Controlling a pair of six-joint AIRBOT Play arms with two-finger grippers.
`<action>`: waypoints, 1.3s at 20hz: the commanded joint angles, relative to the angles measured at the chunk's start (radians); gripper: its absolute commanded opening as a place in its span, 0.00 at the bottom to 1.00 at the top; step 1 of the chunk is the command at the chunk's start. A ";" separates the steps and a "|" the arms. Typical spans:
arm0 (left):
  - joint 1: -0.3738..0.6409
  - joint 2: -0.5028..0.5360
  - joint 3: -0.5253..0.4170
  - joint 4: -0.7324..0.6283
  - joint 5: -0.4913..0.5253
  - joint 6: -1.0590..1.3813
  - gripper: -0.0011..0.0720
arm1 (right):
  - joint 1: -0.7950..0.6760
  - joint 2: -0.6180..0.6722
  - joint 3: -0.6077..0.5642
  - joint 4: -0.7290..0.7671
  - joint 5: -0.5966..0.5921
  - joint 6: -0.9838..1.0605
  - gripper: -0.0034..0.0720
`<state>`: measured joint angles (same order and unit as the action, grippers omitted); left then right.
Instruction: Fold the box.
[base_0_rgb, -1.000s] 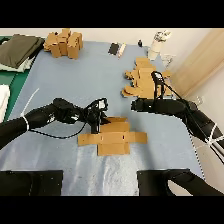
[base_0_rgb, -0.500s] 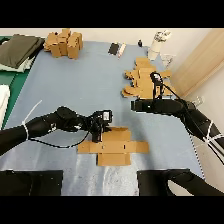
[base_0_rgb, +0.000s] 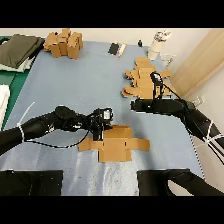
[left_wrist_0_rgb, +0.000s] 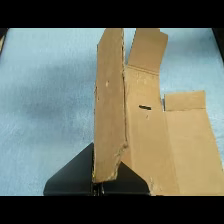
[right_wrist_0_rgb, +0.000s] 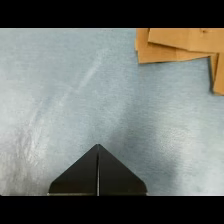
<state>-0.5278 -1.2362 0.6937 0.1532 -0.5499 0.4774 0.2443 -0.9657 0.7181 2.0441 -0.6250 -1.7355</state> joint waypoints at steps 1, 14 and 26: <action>-0.001 0.002 0.001 0.002 -0.023 -0.006 0.04 | 0.001 0.000 -0.001 0.002 -0.011 0.000 0.05; -0.018 0.010 0.031 -0.001 0.173 0.003 0.03 | 0.001 0.000 -0.001 -0.002 -0.013 -0.012 0.05; -0.171 0.075 -0.111 -0.046 0.340 0.057 0.02 | 0.001 0.000 -0.001 -0.002 -0.020 -0.011 0.05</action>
<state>-0.6750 -1.1660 0.6014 0.1215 -0.2321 0.5285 0.2451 -0.9657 0.7177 2.0418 -0.6445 -1.7473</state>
